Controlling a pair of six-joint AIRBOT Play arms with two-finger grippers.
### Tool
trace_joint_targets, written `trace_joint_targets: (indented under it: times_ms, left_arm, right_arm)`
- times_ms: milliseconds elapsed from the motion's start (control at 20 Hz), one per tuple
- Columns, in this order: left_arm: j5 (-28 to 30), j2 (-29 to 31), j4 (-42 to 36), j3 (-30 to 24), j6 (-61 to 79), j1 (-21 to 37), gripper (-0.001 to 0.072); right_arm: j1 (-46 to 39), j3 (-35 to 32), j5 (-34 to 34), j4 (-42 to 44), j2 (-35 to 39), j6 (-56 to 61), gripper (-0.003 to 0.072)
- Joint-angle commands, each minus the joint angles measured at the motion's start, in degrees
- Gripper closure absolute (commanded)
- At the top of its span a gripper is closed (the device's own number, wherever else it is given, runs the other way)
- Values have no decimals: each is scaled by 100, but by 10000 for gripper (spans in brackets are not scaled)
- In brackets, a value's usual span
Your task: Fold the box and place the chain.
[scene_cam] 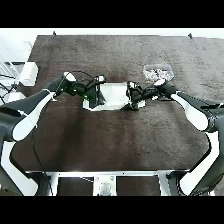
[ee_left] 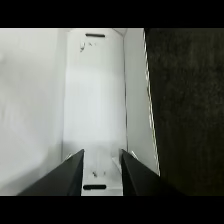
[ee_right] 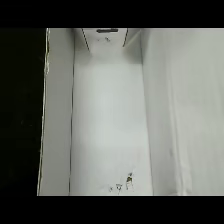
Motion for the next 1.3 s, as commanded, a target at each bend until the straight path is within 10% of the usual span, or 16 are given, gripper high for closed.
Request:
trace_joint_targets:
  times_ms: [0,150,300,850,1250]
  left_arm:
    - [-44,-2,232,0,24,85,432]
    - [-181,-2,267,0,35,181,638]
    - [-350,11,247,0,33,275,688]
    - [203,916,555,-310,-1589,367,694]
    - [1410,3152,645,-2522,-3853,605,694]
  right_arm:
    - [0,4,4,-4,2,0,90]
    - [0,4,4,-4,2,-2,90]
    - [0,4,4,-4,2,0,89]
    - [2,4,4,-4,2,0,90]
    - [2,4,4,-4,2,0,90]
